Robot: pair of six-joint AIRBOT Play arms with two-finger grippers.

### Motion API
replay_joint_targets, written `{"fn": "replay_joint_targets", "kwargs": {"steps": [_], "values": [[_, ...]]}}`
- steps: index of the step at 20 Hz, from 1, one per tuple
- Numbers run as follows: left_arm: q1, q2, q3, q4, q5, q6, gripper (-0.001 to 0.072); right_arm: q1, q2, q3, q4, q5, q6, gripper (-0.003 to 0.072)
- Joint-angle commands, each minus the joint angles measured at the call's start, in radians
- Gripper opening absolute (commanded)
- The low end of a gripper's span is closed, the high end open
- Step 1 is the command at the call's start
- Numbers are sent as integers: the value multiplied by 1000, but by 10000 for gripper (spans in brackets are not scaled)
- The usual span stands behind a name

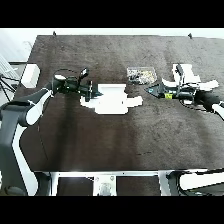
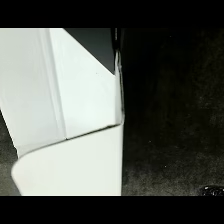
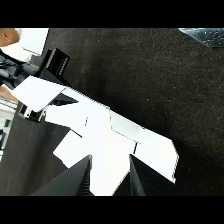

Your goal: Fold the box and place the chain.

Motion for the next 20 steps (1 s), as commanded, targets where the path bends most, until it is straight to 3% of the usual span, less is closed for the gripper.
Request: {"fn": "replay_joint_targets", "kwargs": {"steps": [1, 11, 15, 20], "values": [[1, -1, -6, 3, 23, 1, 14, 1, 0, -1, 0, 1, -9, 293], [1, 0, -8, 0, 24, 2, 19, 5, 0, -1, 0, 6, -17, 292], [1, 1, -8, 5, 0, 2, 20, 21, 10, -6, 2, 95, -69, 291], [1, 1, -8, 5, -1, 2, 21, 26, 151, -160, 82, 89, -265, 290]]}}
